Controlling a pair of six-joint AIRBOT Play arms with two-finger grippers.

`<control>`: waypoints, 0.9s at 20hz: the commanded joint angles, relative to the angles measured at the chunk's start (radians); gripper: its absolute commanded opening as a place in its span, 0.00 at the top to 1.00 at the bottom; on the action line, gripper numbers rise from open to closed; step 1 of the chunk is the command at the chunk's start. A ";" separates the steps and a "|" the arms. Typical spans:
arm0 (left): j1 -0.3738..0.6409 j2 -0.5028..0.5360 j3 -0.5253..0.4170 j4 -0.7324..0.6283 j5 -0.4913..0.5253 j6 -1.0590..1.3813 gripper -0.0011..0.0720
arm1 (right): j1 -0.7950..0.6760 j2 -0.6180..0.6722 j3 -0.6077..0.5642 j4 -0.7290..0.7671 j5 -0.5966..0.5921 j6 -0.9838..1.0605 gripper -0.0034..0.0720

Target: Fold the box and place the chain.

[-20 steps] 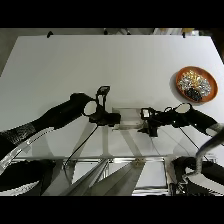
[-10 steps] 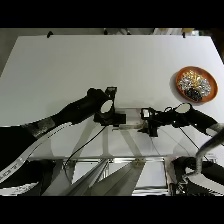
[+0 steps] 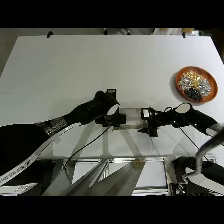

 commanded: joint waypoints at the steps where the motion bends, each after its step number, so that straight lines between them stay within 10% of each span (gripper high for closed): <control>1: -0.007 -0.014 0.001 0.013 0.018 -0.005 0.62 | 0.000 0.001 0.000 0.000 0.000 0.000 0.52; 6: -0.014 -0.021 0.001 0.015 0.022 -0.008 0.66 | 0.000 0.001 0.000 0.000 0.000 0.000 0.52; 9: -0.027 -0.031 0.001 0.014 0.028 -0.008 0.98 | 0.000 0.001 0.000 0.000 0.000 0.000 0.52; 15: -0.033 -0.036 0.001 0.015 0.028 -0.008 0.96 | 0.000 0.001 0.000 0.000 0.000 0.000 0.52; 18: -0.033 -0.036 0.001 0.019 0.028 -0.008 0.75 | 0.000 0.001 0.000 0.000 0.000 0.000 0.52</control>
